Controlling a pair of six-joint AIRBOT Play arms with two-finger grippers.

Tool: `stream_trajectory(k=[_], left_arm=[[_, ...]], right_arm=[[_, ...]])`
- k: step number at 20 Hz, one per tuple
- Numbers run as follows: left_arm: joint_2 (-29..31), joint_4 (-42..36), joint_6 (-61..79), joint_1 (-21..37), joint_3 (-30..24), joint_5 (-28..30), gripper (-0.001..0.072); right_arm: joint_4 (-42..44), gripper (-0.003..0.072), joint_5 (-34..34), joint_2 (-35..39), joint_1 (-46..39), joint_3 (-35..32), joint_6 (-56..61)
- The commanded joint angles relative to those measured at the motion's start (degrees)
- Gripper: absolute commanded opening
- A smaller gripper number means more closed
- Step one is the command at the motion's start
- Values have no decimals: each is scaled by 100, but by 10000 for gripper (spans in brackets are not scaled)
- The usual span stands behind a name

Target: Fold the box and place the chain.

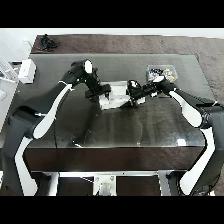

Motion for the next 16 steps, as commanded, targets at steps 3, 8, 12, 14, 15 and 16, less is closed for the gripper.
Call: stream_trajectory(k=[3,8,12,14,15,16], left_arm=[[-63,101,-195,-33,9,-57,357],[-66,157,-446,-33,9,-105,356],[-164,166,-492,-50,33,-184,356],[-164,208,-518,-50,33,-201,356],[-164,238,-538,-50,35,-232,355],[-184,286,-584,-50,72,-302,353]], right_arm=[[0,497,7,0,4,4,0],[0,497,7,0,4,4,0],[0,497,7,0,4,4,0],[0,497,9,0,4,4,0],[0,497,9,0,4,4,0],[0,497,9,0,4,4,0]])
